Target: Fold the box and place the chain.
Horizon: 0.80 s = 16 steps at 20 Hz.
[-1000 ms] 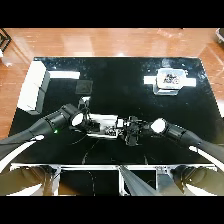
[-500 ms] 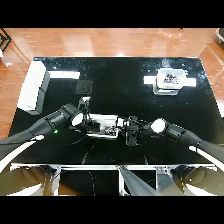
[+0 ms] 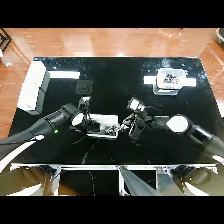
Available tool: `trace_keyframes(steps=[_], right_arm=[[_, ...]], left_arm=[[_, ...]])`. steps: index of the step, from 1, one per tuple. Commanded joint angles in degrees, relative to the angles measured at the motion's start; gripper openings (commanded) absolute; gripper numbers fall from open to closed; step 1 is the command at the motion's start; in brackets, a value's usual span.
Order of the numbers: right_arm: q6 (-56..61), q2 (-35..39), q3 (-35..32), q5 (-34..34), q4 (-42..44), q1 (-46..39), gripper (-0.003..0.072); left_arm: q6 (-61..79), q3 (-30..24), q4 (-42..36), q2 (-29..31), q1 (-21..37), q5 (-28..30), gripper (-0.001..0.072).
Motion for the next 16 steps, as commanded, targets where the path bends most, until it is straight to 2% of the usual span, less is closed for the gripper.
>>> trace_keyframes(steps=[1, 4, 7, 9, 16], right_arm=[[13.07, 6.56, 4.04, 7.82, -1.25, -0.83, 0.0027], [18.75, 6.95, 10.12, 12.92, 4.87, -0.74, 0.0027], [18.73, 6.84, 12.55, 12.15, 15.47, -0.74, 0.0027], [18.71, 6.21, 12.55, 11.47, 19.65, 0.04, 0.0027], [18.64, -0.52, 12.55, 3.61, 20.33, 8.46, 0.0028]], left_arm=[[0.02, 0.04, 0.02, -0.02, 0.02, -0.22, 0.0029], [0.02, 0.04, 0.02, -0.02, 0.02, -0.39, 0.0029], [0.02, 0.04, 0.02, -0.02, 0.02, -0.52, 0.0029], [0.02, 0.04, 0.02, -0.02, 0.02, -0.5, 0.0029], [0.02, 0.04, 0.04, -0.02, 0.02, -0.48, 0.0029]])
